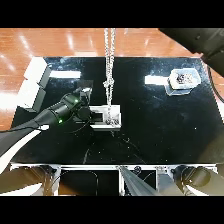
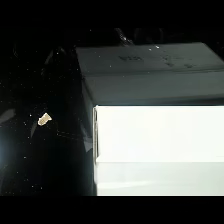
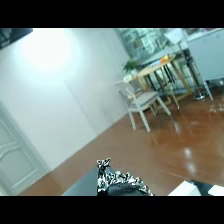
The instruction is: Fold the box and place the chain.
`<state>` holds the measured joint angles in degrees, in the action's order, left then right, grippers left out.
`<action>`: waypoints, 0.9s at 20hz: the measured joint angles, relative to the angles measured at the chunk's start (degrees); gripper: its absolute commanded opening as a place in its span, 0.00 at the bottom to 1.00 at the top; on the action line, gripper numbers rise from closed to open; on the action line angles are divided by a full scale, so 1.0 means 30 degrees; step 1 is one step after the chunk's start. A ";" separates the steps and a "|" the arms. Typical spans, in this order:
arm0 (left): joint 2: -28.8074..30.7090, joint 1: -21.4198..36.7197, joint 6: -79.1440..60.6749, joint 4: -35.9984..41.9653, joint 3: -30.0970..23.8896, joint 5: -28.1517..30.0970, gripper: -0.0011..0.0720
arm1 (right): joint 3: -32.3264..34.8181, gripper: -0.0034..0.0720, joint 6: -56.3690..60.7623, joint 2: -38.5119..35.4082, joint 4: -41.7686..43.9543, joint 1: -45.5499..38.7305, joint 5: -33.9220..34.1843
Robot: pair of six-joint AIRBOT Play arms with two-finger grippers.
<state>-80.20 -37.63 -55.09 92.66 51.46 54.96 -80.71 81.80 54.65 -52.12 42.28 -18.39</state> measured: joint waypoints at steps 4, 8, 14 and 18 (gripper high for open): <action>0.0000 0.0000 0.0000 0.0000 0.0000 0.0000 0.04 | -0.0015 0.08 -0.0007 0.0197 -0.0160 0.0073 0.0073; 0.0000 0.0007 0.0000 0.0073 0.0000 0.0000 0.04 | 0.0503 0.08 0.0153 0.0291 -0.0962 0.0095 -0.1792; 0.0000 0.0000 0.0000 0.0131 0.0000 0.0000 0.04 | 0.2710 0.08 0.1311 0.0299 -0.1311 0.0095 -0.4058; 0.0000 0.0000 0.0000 0.0138 0.0000 0.0000 0.04 | 0.3687 0.08 0.1632 0.0291 -0.1290 0.0095 -0.5333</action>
<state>-80.20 -37.63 -55.09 93.08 51.46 54.96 -69.65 86.70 55.53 -55.99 42.57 -34.39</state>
